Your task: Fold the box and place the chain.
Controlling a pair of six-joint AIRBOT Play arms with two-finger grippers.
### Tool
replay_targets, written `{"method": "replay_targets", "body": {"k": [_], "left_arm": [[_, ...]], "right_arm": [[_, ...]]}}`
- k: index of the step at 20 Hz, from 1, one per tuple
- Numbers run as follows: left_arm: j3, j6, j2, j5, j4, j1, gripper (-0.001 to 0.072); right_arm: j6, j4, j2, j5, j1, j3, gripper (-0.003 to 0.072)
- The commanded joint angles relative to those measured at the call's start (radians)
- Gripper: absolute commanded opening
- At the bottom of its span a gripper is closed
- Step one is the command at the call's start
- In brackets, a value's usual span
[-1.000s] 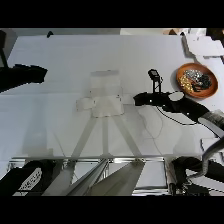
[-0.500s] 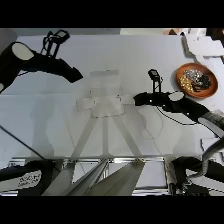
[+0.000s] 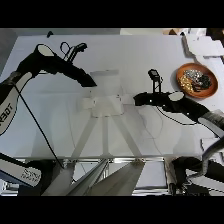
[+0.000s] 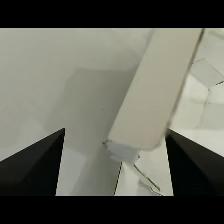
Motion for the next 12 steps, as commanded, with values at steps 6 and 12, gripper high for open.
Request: {"method": "replay_targets", "body": {"k": [6, 12], "left_arm": [[0.008, 0.084, -0.085, -0.041, -0.045, -0.027, 0.0695], [0.008, 0.131, -0.085, -0.036, 0.007, -0.053, 0.0496]], "right_arm": [[0.0, 0.0, -0.001, 0.0, 0.001, 0.0, 0.001], [0.0, 0.0, -0.001, 0.0, 0.001, 0.0, 0.001]]}}
